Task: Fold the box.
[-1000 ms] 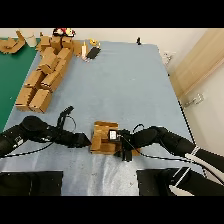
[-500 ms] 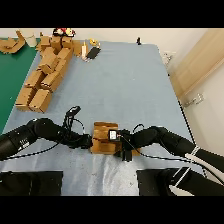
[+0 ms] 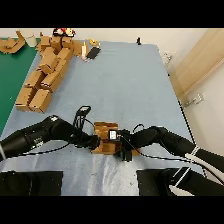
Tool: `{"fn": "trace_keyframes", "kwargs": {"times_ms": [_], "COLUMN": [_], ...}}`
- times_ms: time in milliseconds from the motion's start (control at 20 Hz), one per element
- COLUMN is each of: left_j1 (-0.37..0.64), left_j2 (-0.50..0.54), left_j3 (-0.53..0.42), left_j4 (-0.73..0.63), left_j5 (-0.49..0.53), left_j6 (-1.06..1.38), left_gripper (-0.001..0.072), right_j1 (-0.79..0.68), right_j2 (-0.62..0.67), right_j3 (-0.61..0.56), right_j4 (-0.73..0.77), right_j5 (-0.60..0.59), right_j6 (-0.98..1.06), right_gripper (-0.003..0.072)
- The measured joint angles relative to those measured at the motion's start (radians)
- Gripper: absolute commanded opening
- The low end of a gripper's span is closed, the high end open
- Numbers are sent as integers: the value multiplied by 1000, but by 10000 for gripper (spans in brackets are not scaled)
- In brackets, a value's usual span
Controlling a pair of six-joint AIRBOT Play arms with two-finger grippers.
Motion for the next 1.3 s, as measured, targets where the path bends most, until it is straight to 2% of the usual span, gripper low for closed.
{"fn": "trace_keyframes", "kwargs": {"times_ms": [350, 1000, 1050, 1100, 1150, 1250, 1300], "left_j1": [-55, -66, -66, -66, -66, -66, -66], "left_j2": [-111, -202, -204, -204, -207, -209, -209], "left_j3": [97, 116, 117, 116, 116, 116, 116], "left_j4": [100, 121, 121, 122, 126, 111, 107], "left_j5": [-65, -98, -100, -104, -114, -106, -105], "left_j6": [-133, -316, -319, -325, -326, -330, -330], "left_gripper": [434, 428, 350, 190, 160, 157, 40], "right_j1": [0, 0, 0, 0, 0, 0, 0], "right_j2": [0, 0, 0, 0, 0, 0, 0], "right_j3": [0, 0, 0, 0, 0, 0, 0], "right_j4": [0, 0, 0, 0, 0, 0, 0], "right_j5": [0, 0, 0, 0, 0, 0, 0], "right_j6": [0, 0, 0, 0, 0, 0, 0], "right_gripper": [537, 537, 537, 537, 537, 537, 537]}}
